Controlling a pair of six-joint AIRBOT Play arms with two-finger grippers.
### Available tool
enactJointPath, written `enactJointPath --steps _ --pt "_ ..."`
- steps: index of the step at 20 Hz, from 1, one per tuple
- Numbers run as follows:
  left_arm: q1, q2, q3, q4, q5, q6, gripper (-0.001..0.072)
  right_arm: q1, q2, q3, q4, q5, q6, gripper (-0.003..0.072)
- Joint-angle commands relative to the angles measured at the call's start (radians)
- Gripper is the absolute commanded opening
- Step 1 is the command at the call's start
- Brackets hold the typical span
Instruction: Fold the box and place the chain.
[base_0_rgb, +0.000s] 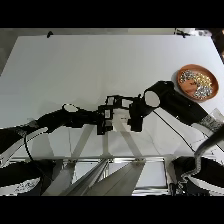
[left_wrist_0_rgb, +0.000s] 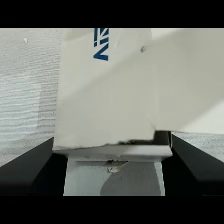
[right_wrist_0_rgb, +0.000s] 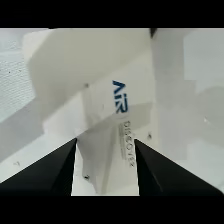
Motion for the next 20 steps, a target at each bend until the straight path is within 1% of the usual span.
enactJointPath --steps 1,4,5,6,7,9,11,16,17,20 --pt "0.0 0.001 0.0 0.0 0.0 0.0 0.0388 0.042 0.0 -0.035 -0.02 -0.061 -0.016 0.0403" --pt "0.0 0.001 0.0 0.0 0.0 0.0 0.0388 0.051 0.0 -0.037 -0.02 -0.113 -0.015 0.0396" --pt "0.0 0.001 0.0 0.0 0.0 0.0 0.0388 0.051 0.0 -0.037 -0.034 -0.119 -0.012 0.0371" --pt "0.0 0.001 0.0 0.0 0.0 0.0 0.0388 0.051 0.0 -0.037 -0.055 -0.116 -0.006 0.0296" --pt "0.0 0.001 0.0 0.0 0.0 0.0 0.0388 0.051 0.001 -0.037 -0.069 -0.112 0.001 0.0286" --pt "0.0 0.001 0.0 0.0 0.0 0.0 0.0388 0.051 0.006 -0.037 -0.084 -0.113 0.018 0.0286" --pt "0.0 0.001 0.0 0.0 0.0 0.0 0.0388 0.051 0.022 -0.037 -0.095 -0.119 0.018 0.0268" --pt "0.0 0.001 0.0 0.0 0.0 0.0 0.0388 0.051 0.065 -0.037 -0.113 -0.125 0.018 0.0263" --pt "0.0 0.001 0.0 0.0 0.0 0.0 0.0388 0.051 0.066 -0.037 -0.113 -0.125 0.018 0.0238" --pt "0.0 0.001 0.0 0.0 0.0 0.0 0.0388 0.051 0.065 -0.04 -0.113 -0.155 0.022 0.0235"
